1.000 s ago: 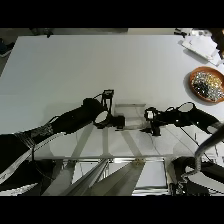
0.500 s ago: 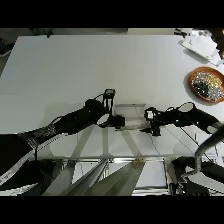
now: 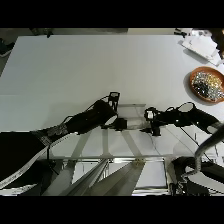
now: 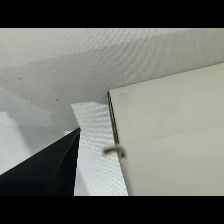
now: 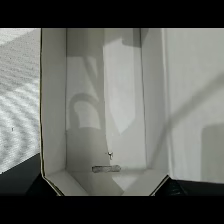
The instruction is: Fold the box and place the chain.
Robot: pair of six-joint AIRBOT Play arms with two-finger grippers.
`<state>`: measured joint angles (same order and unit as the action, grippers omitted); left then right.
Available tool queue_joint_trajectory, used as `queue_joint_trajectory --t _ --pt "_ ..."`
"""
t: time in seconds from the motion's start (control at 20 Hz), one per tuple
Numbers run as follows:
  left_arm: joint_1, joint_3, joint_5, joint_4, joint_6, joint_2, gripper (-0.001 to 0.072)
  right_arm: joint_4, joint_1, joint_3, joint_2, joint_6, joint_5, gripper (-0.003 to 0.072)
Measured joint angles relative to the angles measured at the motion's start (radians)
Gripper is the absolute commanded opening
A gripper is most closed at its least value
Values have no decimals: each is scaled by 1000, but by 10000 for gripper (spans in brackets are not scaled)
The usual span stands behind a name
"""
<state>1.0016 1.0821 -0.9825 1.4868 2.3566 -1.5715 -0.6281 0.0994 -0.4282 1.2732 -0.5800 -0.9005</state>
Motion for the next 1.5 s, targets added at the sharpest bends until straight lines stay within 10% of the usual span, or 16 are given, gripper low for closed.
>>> queue_joint_trajectory --t 1.5 --pt "-26 164 -237 -62 198 -80 256 0 0 0 0 0 0 411"
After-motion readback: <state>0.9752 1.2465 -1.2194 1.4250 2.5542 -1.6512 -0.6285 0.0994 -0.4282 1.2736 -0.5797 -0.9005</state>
